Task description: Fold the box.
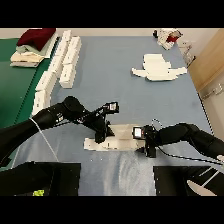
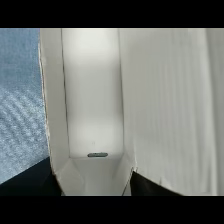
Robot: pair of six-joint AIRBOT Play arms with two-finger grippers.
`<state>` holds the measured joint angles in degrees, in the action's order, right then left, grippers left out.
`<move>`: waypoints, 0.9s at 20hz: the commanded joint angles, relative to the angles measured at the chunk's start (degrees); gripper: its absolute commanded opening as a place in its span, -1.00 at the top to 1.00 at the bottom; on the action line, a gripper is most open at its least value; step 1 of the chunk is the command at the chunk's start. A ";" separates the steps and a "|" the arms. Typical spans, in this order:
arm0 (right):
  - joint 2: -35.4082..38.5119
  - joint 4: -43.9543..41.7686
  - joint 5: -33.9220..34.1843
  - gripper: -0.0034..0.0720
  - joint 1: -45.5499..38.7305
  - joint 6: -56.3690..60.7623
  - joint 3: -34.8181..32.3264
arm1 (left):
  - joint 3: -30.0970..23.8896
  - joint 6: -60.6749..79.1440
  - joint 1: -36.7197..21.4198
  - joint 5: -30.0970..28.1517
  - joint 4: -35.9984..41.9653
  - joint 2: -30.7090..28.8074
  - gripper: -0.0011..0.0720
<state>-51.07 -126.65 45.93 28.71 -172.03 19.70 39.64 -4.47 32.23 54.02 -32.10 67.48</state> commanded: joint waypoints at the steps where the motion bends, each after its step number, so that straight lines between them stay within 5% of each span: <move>1: -0.04 0.00 0.02 -0.45 -0.02 0.02 -0.02 | 0.00 0.02 -0.07 -0.04 0.04 -0.02 0.94; 16: -0.04 0.00 0.02 -0.45 -0.02 0.02 -0.02 | 0.00 0.02 -0.07 0.20 0.37 -0.04 0.93; 17: -0.04 0.00 0.02 -0.45 -0.02 0.02 -0.02 | 0.00 0.02 -0.07 0.20 0.37 -0.04 0.84; 18: -0.04 0.00 0.02 -0.45 -0.02 0.02 -0.02 | 0.00 0.00 -0.07 -0.09 0.39 -0.04 0.33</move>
<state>-51.07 -126.61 45.98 28.71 -172.00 19.68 39.62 -4.47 32.21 53.98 -31.90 67.48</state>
